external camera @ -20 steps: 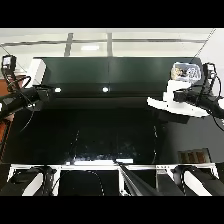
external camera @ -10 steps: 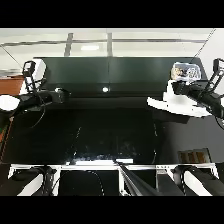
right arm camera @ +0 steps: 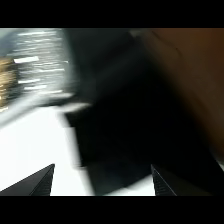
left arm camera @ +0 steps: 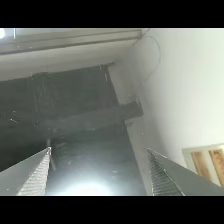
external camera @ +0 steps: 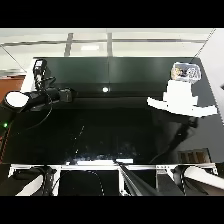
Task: Fold the box and place the chain.
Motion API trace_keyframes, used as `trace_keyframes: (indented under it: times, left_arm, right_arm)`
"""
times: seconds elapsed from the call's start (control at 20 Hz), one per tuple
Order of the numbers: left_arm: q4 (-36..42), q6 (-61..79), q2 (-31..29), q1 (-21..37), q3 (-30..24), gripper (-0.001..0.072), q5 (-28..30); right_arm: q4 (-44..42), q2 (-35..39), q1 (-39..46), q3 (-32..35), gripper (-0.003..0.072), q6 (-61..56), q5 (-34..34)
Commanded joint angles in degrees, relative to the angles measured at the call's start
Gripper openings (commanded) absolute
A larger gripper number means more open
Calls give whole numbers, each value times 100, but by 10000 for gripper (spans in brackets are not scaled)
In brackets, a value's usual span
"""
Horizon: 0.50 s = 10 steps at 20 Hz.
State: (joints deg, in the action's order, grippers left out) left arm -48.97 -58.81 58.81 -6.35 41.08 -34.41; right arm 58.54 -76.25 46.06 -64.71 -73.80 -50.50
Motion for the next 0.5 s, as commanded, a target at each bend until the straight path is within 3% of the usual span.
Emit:
trace_keyframes:
  times: [0.0, 0.1, 0.3, 0.4, 0.45]
  left_arm:
    - [22, 11, 11, -15, 13, 712, -79]
    - [24, 11, 11, -15, 13, 712, -72]
    - [175, 9, 11, -22, 13, 712, -76]
    - [175, 7, 11, -22, 13, 711, -83]
    - [173, 7, 11, -22, 13, 711, -87]
  right_arm:
    - [46, -1257, 1246, -960, 719, 251, -2249]
    - [-614, -1792, 1381, -1019, 718, 1213, -3091]
    - [-1449, -2568, 960, -1102, 717, 1779, -3180]
    - [-1329, -2796, 599, -1300, 716, 1851, -3195]
    - [-1178, -2833, 457, -1384, 674, 1853, -3176]
